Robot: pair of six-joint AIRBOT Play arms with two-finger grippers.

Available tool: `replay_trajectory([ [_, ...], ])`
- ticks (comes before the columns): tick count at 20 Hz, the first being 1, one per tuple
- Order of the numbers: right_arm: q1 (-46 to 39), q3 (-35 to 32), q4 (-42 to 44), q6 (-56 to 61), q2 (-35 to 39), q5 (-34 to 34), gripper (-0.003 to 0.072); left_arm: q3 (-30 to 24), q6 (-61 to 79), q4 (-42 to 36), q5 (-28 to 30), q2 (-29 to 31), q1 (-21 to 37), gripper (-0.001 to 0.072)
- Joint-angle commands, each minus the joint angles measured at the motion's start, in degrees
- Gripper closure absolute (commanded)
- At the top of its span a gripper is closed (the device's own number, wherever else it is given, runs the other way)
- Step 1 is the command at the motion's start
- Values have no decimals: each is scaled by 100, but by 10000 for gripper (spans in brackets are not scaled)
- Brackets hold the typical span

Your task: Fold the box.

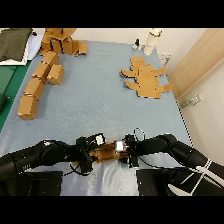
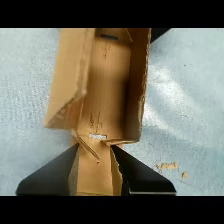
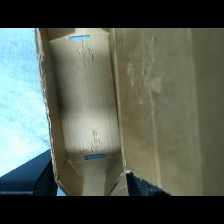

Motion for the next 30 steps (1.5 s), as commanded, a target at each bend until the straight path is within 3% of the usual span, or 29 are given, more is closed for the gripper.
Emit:
replay_trajectory([
  [1, 4, 2, 0, 2, 4, 2, 220, 11, 2, 2, 162, -2, 0, 662],
  [12, 4, 2, 0, 2, 2, 2, 221, 9, 170, 55, 20, 0, -52, 644],
  [14, 4, 2, 0, 0, 4, 2, 221, 9, 170, 514, -247, 7, 37, 293],
  [15, 4, 2, 0, 0, 4, 2, 221, 11, 170, 675, -422, 15, 129, 238],
  [18, 4, 2, 0, 2, 4, 0, 221, 9, 170, 901, -826, 125, 439, 237],
  [22, 4, 2, 0, 2, 4, 2, 221, 9, 173, 946, -872, 258, 654, 238],
  [29, 4, 2, -2, 2, 4, 2, 221, 9, 170, 363, -455, 243, -42, 240],
  [30, 4, 2, 0, 0, 4, 2, 221, 9, 170, 275, -365, 223, -52, 302],
])
